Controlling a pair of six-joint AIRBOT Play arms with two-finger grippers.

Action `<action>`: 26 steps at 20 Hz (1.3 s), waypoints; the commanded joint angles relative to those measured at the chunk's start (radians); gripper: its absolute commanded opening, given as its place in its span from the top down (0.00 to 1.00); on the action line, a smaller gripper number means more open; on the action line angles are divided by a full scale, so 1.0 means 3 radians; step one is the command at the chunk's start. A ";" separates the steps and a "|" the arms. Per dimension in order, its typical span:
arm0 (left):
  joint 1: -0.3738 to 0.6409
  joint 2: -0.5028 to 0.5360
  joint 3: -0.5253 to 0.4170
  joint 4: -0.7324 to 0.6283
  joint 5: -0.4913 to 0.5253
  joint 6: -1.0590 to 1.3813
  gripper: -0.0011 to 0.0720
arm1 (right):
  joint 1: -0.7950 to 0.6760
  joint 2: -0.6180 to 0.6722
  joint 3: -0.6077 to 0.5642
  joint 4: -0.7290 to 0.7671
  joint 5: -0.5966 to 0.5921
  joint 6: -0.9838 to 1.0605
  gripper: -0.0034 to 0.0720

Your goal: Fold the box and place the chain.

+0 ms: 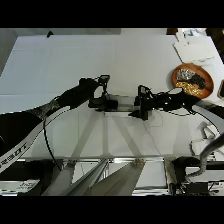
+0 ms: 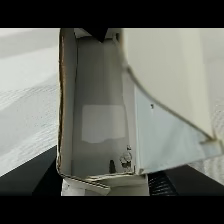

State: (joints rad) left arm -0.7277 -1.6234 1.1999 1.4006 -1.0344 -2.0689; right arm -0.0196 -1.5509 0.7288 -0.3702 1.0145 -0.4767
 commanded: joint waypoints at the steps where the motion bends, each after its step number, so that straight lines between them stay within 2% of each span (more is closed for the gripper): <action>1: 0.0013 0.0014 0.0001 0.0003 -0.0029 0.0000 0.84 | -0.0001 0.0003 0.0003 0.0003 -0.0003 0.0000 0.34; 4: 0.0006 0.0013 0.0001 -0.0014 0.0116 -0.0001 0.86 | -0.0001 0.0003 0.0003 0.0003 -0.0003 0.0000 0.34; 5: 0.0006 0.0014 0.0001 -0.0015 0.0131 0.0000 0.95 | -0.0001 0.0003 0.0003 0.0003 -0.0003 0.0000 0.34; 6: 0.0006 0.0013 0.0001 -0.0015 0.0131 0.0001 0.98 | -0.0001 0.0003 0.0003 0.0003 -0.0003 0.0000 0.34; 10: 0.0009 0.0014 0.0001 -0.0015 0.0130 0.0001 0.97 | -0.0001 0.0003 0.0003 0.0003 -0.0003 0.0000 0.34; 11: 0.0009 0.0014 0.0001 -0.0018 0.0121 0.0000 0.94 | -0.0001 0.0003 0.0003 0.0003 -0.0003 0.0000 0.34; 12: 0.0009 0.0020 0.0001 -0.0034 0.0097 0.0000 0.84 | -0.0001 0.0003 0.0003 0.0001 -0.0003 0.0000 0.34; 13: 0.0010 0.0027 0.0001 -0.0089 0.0051 0.0001 0.69 | -0.0001 0.0003 0.0003 0.0003 -0.0003 0.0000 0.34; 14: 0.0022 0.0039 0.0001 -0.0137 -0.0018 0.0008 0.61 | -0.0001 0.0003 0.0003 0.0003 -0.0003 0.0000 0.34; 15: 0.0043 0.0062 0.0000 -0.0158 -0.0103 0.0038 0.58 | -0.0001 0.0003 0.0003 0.0003 -0.0003 0.0000 0.34; 18: 0.0137 0.0205 0.0000 -0.0155 -0.0312 0.0289 0.58 | -0.0001 0.0003 0.0003 0.0001 -0.0003 0.0000 0.34; 22: 0.0248 0.0481 0.0000 -0.0205 -0.0411 0.0762 0.58 | -0.0001 0.0003 0.0003 0.0001 -0.0003 0.0000 0.34; 26: 0.0423 0.0769 -0.0001 -0.0680 -0.0532 0.1436 0.58 | -0.0001 0.0003 0.0003 0.0003 -0.0003 0.0000 0.34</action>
State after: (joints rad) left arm -0.6323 -1.4475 1.1999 1.2892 -1.1614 -1.7973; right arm -0.0200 -1.5509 0.7288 -0.3695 1.0138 -0.4770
